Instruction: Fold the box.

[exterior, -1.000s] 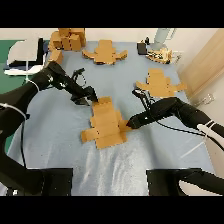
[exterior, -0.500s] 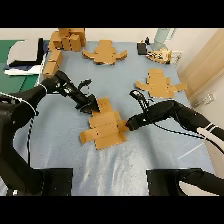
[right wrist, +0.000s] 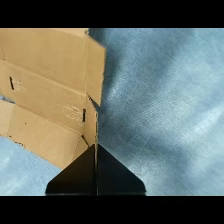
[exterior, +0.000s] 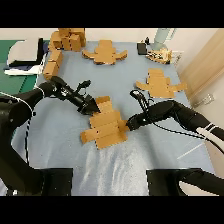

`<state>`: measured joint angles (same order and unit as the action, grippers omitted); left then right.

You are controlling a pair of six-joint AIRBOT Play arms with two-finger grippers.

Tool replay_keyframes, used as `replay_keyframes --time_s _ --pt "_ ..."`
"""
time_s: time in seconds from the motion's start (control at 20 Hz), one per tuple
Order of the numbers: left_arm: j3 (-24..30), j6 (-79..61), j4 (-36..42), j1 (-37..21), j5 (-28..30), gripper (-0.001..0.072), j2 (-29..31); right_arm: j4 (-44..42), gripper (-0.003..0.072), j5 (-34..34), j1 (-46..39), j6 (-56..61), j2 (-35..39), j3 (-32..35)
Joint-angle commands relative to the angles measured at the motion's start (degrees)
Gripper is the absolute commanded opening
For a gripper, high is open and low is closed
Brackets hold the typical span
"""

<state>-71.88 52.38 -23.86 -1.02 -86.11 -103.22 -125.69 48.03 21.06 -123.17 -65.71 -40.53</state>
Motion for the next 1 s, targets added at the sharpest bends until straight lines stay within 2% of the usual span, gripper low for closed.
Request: replay_keyframes --time_s 0.0,0.4,0.45,0.5,0.7,0.75,0.8,0.85,0.95 --pt "4.3 -6.9 7.2 -1.1 1.7 0.0290 0.1 -0.1 0.0001 0.0 0.0 0.2 0.0 0.0" --pt "5.3 -9.5 7.6 0.3 6.6 0.0287 0.1 -0.1 0.0001 0.0 0.0 0.4 0.0 0.0" --pt "5.3 -9.6 7.6 0.3 6.6 0.0207 0.1 -0.1 0.0001 0.0 0.0 0.4 0.0 0.0" --pt "5.3 -9.8 7.6 0.3 6.6 0.0025 0.1 -0.1 0.0001 0.0 0.0 0.4 0.0 0.0" --pt "5.3 -11.2 7.6 0.3 6.5 0.0016 0.1 -0.1 0.0003 0.0 0.0 0.4 0.0 0.0" --pt "5.3 -11.7 7.6 0.2 6.6 0.0016 0.1 0.0 0.0107 -0.2 0.0 1.0 0.0 0.0" --pt "5.3 -12.8 7.6 0.2 6.5 0.0016 0.1 0.0 0.0350 -0.9 0.0 2.0 0.0 0.0" --pt "5.2 -14.1 7.6 0.4 6.3 0.0015 0.1 0.5 0.0518 -1.8 0.0 3.2 0.0 0.0" --pt "4.8 -19.5 7.6 1.8 4.2 0.0013 0.5 4.6 0.0529 -4.0 -0.5 11.0 0.0 -0.3"
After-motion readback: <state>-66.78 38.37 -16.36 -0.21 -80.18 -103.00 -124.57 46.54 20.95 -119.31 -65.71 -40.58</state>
